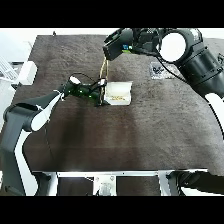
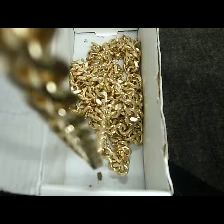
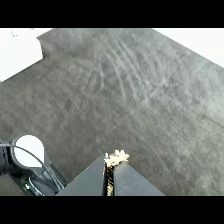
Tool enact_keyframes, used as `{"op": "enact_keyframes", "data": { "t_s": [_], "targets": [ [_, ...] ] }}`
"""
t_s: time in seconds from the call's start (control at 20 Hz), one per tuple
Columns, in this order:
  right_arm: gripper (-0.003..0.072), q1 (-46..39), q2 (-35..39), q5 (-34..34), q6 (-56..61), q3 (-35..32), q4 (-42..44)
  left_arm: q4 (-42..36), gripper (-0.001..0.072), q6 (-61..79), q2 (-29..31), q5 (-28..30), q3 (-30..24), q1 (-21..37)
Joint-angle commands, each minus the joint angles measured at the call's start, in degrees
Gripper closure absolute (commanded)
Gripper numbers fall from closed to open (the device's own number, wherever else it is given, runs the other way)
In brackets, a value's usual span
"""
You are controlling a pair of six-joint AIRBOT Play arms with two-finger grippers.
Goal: Fold the box and place the chain.
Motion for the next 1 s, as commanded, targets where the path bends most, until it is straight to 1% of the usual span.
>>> {"op": "enact_keyframes", "data": {
  "t_s": [0.0,0.2,0.35,0.6,0.65,0.75,0.95],
  "targets": [
    [0.0677,0.1,-0.1,0.5,-0.1,-1.6,-1.2,0.0,0.0352,0.0,0.0,0.0,0.0,0.0],
    [0.0677,0.1,-0.1,0.9,-0.1,-1.4,-4.3,0.0,0.0353,0.0,0.0,0.0,0.0,0.0],
    [0.0677,-0.2,0.0,3.1,-0.1,-1.4,-6.9,0.0,0.0353,0.0,0.0,0.0,0.0,0.0],
    [0.0678,-4.8,0.8,14.3,2.8,-0.3,-12.4,0.0,0.0353,0.0,0.0,0.0,0.0,0.0],
    [0.0678,-6.0,1.2,15.4,4.1,-0.3,-12.9,0.0,0.0353,0.0,0.0,0.0,0.0,0.0],
    [0.0677,-7.8,2.7,15.5,4.5,-0.3,-13.0,0.0,0.0352,0.0,0.0,0.0,0.0,0.0],
    [0.0678,-7.8,5.4,12.5,4.4,-0.2,-13.4,0.0,0.0353,0.0,0.0,0.0,0.0,0.0]
  ]
}}
